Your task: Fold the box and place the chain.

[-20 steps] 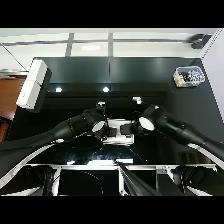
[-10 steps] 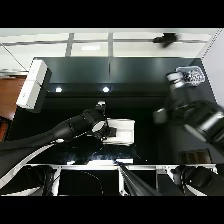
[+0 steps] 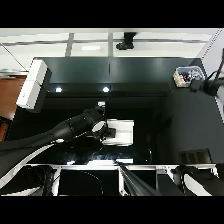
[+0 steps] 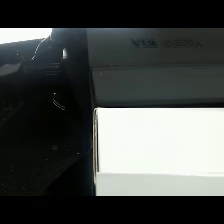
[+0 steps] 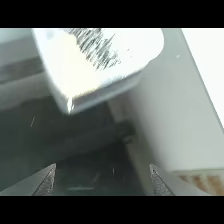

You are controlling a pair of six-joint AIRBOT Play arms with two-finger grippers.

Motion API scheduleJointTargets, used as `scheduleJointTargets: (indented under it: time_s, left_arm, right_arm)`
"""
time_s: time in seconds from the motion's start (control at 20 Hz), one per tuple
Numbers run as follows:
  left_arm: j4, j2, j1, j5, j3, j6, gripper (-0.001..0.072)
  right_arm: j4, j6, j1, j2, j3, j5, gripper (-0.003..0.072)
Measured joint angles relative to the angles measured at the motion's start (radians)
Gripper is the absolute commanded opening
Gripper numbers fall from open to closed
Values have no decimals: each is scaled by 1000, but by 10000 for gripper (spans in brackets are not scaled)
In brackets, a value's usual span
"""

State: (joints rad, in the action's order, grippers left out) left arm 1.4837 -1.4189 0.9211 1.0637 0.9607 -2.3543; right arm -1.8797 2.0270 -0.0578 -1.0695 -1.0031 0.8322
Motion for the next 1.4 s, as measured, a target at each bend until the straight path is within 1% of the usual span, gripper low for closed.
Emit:
scheduleJointTargets:
  time_s: [0.1, 0.15, 0.35, 0.45, 0.55, 0.65, 0.75, 0.8, 1.2, 1.25, 1.3, 1.35, 1.4]
  left_arm:
    - [0, 0, 0, 2, 0, 1, 31]
    - [0, 0, 0, 3, 0, 1, 31]
    - [0, 0, 0, 4, 0, 2, 32]
    - [0, 0, 0, 7, 0, 2, 32]
    - [0, 0, 0, 11, 0, 2, 31]
    - [-4, 0, 0, 10, 0, 2, 32]
    - [-5, 0, 0, 10, 0, 2, 31]
    - [-7, 0, 0, 9, 0, 1, 31]
    - [-8, 0, 0, 10, 0, 0, 31]
    - [-8, 0, 0, 11, 0, 1, 31]
    - [-8, 0, 0, 11, 0, 1, 31]
    - [-8, 0, 0, 12, 0, 1, 32]
    - [-8, 0, 0, 13, 0, 1, 31]
  right_arm:
    - [125, -55, -94, -159, -158, 8, 706]
    - [177, -77, -129, -251, -255, 38, 706]
    - [285, -117, -198, -593, -628, 212, 706]
    - [311, -117, -214, -720, -759, 270, 706]
    - [321, -114, -230, -818, -857, 302, 706]
    - [330, -109, -243, -888, -924, 323, 706]
    - [337, -105, -254, -933, -964, 321, 705]
    - [346, -103, -258, -948, -976, 311, 653]
    - [348, -50, -270, -1012, -1008, 215, 647]
    - [346, -38, -270, -1018, -1008, 202, 547]
    - [341, -32, -270, -1023, -1009, 196, 533]
    - [339, -25, -270, -1029, -1009, 188, 425]
    - [339, -21, -270, -1034, -1009, 182, 110]
